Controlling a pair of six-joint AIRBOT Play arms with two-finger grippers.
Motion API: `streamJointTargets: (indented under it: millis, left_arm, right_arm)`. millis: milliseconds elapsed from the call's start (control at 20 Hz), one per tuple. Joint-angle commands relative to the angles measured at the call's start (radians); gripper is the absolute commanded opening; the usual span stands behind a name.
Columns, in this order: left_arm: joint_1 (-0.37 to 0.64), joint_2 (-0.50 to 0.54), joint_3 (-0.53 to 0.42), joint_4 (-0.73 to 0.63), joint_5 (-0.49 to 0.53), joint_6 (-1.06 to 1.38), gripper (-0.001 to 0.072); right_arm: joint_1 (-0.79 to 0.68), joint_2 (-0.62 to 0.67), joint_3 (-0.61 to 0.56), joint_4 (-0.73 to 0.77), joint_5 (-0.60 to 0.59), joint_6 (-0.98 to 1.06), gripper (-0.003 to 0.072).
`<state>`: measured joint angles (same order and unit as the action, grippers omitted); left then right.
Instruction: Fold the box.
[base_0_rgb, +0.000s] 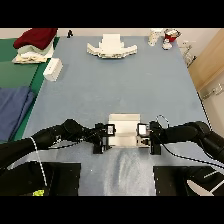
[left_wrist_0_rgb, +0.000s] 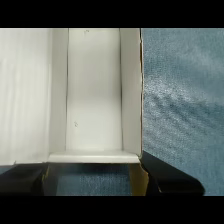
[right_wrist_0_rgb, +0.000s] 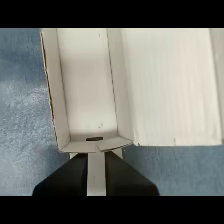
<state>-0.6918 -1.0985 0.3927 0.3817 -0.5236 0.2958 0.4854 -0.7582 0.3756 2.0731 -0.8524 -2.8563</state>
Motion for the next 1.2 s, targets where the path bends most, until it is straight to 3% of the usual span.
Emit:
streamJointTargets:
  millis: [0, 200, 250, 350, 450, 650, 750, 800, 900, 950, 1150]
  left_arm:
    - [0.0, 0.001, 0.001, 0.0, 0.0, 0.0, 0.052]
    - [0.0, 0.001, 0.001, 0.0, 0.0, 0.0, 0.052]
    - [0.0, 0.001, 0.001, 0.0, 0.0, 0.0, 0.052]
    - [0.0, 0.001, 0.001, 0.0, 0.0, 0.0, 0.052]
    - [0.0, 0.001, 0.001, 0.0, 0.0, 0.0, 0.052]
    - [0.0, 0.001, 0.001, 0.0, 0.0, 0.0, 0.052]
    - [0.0, 0.001, 0.001, 0.0, 0.0, 0.0, 0.052]
    - [0.0, 0.001, 0.001, 0.0, 0.0, 0.0, 0.052]
    - [0.0, 0.001, 0.001, 0.0, 0.0, 0.0, 0.052]
    - [0.0, 0.001, 0.001, 0.0, 0.0, 0.0, 0.052]
    - [0.0, 0.001, 0.001, 0.0, 0.0, 0.0, 0.052]
  right_arm:
    - [0.023, -0.01, -0.001, 0.053, 0.014, -0.031, 0.0143]
    - [0.055, -0.03, -0.001, 0.068, 0.063, -0.032, 0.0142]
    - [0.066, -0.04, -0.001, 0.072, 0.072, -0.031, 0.017]
    - [0.078, -0.058, -0.001, 0.084, 0.089, -0.031, 0.0437]
    - [0.078, -0.06, -0.001, 0.086, 0.09, -0.031, 0.0581]
    - [0.077, -0.057, 0.0, 0.047, 0.085, 0.041, 0.0598]
    - [0.077, -0.043, 0.011, -0.017, 0.058, 0.179, 0.0576]
    - [0.077, -0.032, 0.026, -0.073, 0.025, 0.274, 0.0477]
    - [0.077, -0.005, 0.076, -0.225, -0.095, 0.524, 0.0156]
    - [0.077, 0.008, 0.108, -0.305, -0.169, 0.656, 0.0071]
    - [0.043, 0.037, 0.21, -0.807, -0.437, 1.254, 0.0035]
